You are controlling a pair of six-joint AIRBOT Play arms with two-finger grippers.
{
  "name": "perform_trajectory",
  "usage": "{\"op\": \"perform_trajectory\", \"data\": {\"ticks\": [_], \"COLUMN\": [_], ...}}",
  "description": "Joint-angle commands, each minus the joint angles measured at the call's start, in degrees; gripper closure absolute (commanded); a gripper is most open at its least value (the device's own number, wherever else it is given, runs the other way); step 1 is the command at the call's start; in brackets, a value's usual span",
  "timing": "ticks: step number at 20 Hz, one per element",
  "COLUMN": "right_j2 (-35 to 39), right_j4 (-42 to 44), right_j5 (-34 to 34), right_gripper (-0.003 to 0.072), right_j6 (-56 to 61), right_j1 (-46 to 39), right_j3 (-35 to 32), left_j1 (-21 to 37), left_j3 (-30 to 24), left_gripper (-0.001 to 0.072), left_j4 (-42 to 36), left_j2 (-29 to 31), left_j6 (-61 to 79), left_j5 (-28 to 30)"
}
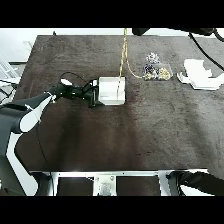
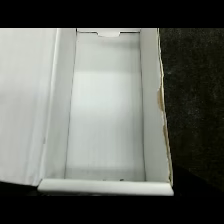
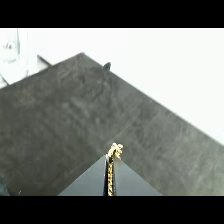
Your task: Fold the box and place the chain.
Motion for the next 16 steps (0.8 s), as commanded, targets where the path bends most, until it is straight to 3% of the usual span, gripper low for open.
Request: {"op": "perform_trajectory", "data": {"ticks": [1,8,12,16], "right_j2": [-0.02,-0.04,-0.04,-0.04], "right_j4": [-0.15,-0.17,4.15,13.09], "right_j5": [-2.93,1.68,0.68,-3.78], "right_gripper": [0.0679,0.0679,0.0679,0.0679], "right_j6": [-1.01,1.42,3.37,4.42], "right_j1": [-0.04,0.00,0.00,0.02], "right_j3": [0.48,-2.64,-11.30,-24.90], "left_j1": [-0.04,-0.04,-0.02,-0.04], "left_j3": [0.00,0.00,0.00,0.00], "left_gripper": [0.0420,0.0419,0.0420,0.0420], "left_j4": [0.02,0.02,0.02,0.02], "left_j2": [0.00,0.00,0.00,0.00], "left_j6": [0.02,0.02,0.00,0.02], "left_j5": [0.00,0.02,0.00,0.00]}}
